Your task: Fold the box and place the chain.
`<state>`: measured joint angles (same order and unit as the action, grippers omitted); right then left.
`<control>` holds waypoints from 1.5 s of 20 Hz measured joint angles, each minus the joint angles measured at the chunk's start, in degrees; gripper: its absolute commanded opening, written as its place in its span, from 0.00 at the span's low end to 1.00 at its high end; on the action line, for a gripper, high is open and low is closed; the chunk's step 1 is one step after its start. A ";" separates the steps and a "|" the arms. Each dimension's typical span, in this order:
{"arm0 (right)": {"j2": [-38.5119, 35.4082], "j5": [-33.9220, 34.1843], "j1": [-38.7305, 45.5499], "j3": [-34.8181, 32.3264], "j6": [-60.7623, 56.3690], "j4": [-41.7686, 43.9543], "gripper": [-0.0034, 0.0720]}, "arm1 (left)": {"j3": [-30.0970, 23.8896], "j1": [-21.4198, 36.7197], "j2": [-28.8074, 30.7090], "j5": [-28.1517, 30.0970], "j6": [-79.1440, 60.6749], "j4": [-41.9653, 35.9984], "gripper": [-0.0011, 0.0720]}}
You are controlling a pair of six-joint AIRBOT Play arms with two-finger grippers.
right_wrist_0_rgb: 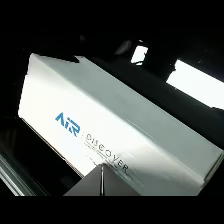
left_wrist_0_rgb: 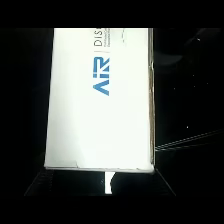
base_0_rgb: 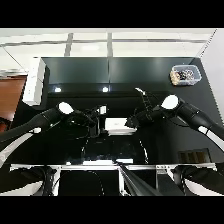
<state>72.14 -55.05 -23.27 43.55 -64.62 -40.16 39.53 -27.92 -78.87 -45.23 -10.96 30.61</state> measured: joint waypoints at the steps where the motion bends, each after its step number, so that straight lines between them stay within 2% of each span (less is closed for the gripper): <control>1: 0.11 0.15 -0.02 -0.09 -0.22 -0.04 0.08 | 0.00 0.00 0.00 0.00 0.02 0.00 0.57; 7: 0.20 -0.04 0.02 0.46 -0.44 -0.72 0.08 | 0.00 0.00 0.00 0.00 0.13 -0.02 0.57; 9: -0.87 -2.73 0.63 2.12 -0.42 -2.54 0.08 | 0.00 0.02 0.00 -0.04 0.52 -0.02 0.62; 10: -1.90 -4.02 1.27 3.15 -0.42 -2.54 0.08 | 0.02 0.04 0.00 -0.09 0.68 -0.02 0.84; 11: -3.54 -6.27 2.12 4.13 -0.42 -2.32 0.08 | 0.04 0.04 0.04 -0.07 0.96 0.00 1.00; 14: -10.12 -10.99 6.43 5.68 -1.57 -6.08 0.08 | 0.42 0.07 1.01 -0.37 2.45 1.03 1.00; 17: -17.62 -15.91 12.96 5.97 -3.85 -12.24 0.08 | 1.68 0.07 4.42 -2.36 5.88 5.25 1.00; 21: -25.09 -20.26 22.67 3.65 -5.79 -18.14 0.08 | 4.85 -0.02 10.73 -5.38 13.53 10.82 0.99; 23: -27.06 -20.65 25.90 1.97 -6.01 -19.37 0.08 | 7.19 -0.61 12.02 -5.33 16.70 11.34 0.99; 26: -28.41 -19.47 28.17 -0.83 -6.40 -19.67 0.08 | 11.47 -2.75 9.55 -5.84 19.96 11.82 0.99; 30: -29.03 -16.85 29.18 -3.04 -6.49 -19.21 0.08 | 17.94 -8.39 1.99 -3.21 23.19 11.72 0.99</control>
<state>43.11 -71.90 5.91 40.51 -71.11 -59.37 57.47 -36.32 -76.88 -48.45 12.23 42.33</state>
